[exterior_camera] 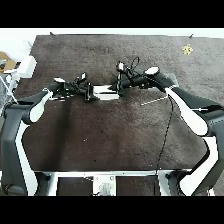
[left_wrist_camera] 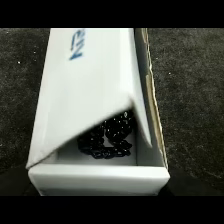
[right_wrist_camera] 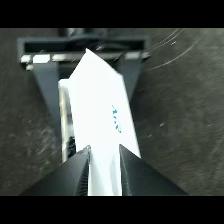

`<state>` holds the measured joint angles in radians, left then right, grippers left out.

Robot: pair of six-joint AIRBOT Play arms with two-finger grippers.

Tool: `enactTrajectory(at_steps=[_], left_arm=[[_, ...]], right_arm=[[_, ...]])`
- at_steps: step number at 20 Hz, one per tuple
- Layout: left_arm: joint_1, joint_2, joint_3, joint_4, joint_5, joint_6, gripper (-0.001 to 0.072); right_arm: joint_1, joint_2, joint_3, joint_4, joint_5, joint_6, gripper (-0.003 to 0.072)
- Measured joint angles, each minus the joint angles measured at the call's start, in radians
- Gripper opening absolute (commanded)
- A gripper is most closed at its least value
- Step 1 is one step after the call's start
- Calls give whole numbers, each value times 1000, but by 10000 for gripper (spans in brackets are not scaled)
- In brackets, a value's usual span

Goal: Fold the box and place the chain.

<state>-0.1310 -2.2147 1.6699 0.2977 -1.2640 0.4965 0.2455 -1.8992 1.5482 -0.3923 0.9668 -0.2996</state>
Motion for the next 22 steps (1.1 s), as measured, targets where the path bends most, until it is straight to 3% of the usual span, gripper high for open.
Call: enactTrajectory(at_steps=[8, 22], left_arm=[[0, 0, 0, 0, 0, 1, 395], [0, 0, 0, 2, -2, 1, 395]], right_arm=[[1, -3, 5, -28, -3, 6, 205], [-4, -9, -9, -86, 142, 109, 205]])
